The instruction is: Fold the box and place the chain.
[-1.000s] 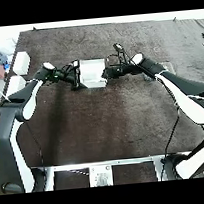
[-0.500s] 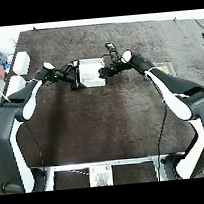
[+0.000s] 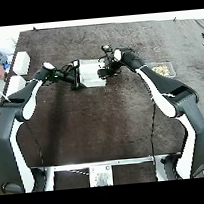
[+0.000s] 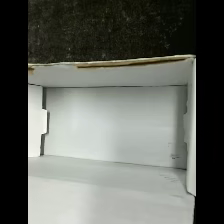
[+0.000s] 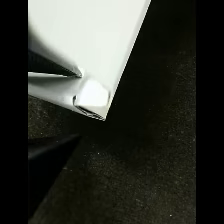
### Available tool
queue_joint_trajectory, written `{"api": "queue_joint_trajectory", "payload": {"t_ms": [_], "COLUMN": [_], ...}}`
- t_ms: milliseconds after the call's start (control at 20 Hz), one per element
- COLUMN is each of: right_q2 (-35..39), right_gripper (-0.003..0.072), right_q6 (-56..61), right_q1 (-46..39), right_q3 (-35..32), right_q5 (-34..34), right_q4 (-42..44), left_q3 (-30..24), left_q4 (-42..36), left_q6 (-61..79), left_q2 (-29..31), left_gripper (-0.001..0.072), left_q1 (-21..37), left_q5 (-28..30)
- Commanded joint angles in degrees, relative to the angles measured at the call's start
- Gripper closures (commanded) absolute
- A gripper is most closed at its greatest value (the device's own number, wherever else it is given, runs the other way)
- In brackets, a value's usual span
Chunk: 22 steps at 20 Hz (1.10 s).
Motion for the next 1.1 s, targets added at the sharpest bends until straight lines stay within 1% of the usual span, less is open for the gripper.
{"api": "queue_joint_trajectory", "payload": {"t_ms": [0,150,200,400,550,800,1000,1050], "right_q2": [-0.92,-0.94,-0.94,-0.94,-0.94,-1.38,-3.58,-3.69], "right_gripper": [0.028,0.0282,0.0345,0.0345,0.0345,0.0346,0.0349,0.0517], "right_q6": [4.52,6.56,7.58,10.97,15.61,19.54,19.96,19.96], "right_q1": [2.1,4.09,4.31,4.83,5.42,6.25,7.34,7.61], "right_q3": [2.91,3.23,3.23,3.23,3.23,3.23,3.23,3.21], "right_q5": [2.36,2.71,2.97,4.26,5.27,3.15,4.11,4.2], "right_q4": [-7.15,-9.88,-10.4,-11.65,-15.74,-16.13,-16.22,-16.81], "left_q3": [0.07,0.07,0.07,0.07,0.07,0.07,0.07,0.07], "left_q4": [0.02,0.02,0.02,0.02,0.02,0.0,0.0,0.02], "left_q6": [0.0,0.0,0.0,0.0,0.0,-1.51,-1.51,-1.51], "left_q2": [0.04,0.04,0.04,0.04,0.04,0.04,0.04,0.04], "left_gripper": [0.0637,0.0637,0.0637,0.0637,0.0637,0.0637,0.0637,0.0637], "left_q1": [0.0,0.0,0.0,0.0,0.0,0.0,0.0,0.0], "left_q5": [0.02,0.0,0.0,-0.02,-0.02,-0.02,-0.02,-0.02]}}
